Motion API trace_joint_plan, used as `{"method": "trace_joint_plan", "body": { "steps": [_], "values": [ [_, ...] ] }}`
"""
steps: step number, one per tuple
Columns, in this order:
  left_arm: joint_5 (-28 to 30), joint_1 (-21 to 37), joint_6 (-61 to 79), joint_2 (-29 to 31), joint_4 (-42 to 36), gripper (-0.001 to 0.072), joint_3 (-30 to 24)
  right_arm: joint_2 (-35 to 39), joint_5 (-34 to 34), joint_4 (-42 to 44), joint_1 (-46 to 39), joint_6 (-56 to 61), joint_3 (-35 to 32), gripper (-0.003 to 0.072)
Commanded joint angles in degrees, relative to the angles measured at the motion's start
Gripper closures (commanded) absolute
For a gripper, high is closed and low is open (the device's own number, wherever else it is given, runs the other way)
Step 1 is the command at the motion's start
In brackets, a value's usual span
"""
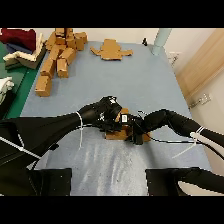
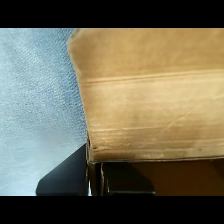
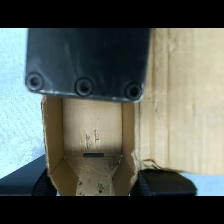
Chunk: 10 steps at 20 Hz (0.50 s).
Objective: Fold the box.
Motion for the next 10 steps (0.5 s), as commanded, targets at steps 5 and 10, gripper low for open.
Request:
{"method": "trace_joint_plan", "body": {
  "steps": [5,10],
  "values": [
    [-0.94,0.13,1.49,0.0,-0.17,0.0143,0.07,0.0,0.04,0.0,-0.02,-0.04,0.04,0.0146],
    [-3.82,0.15,1.49,0.37,-0.42,0.0143,1.4,0.0,0.02,-0.02,-0.02,-0.04,0.04,0.0146]
  ]
}}
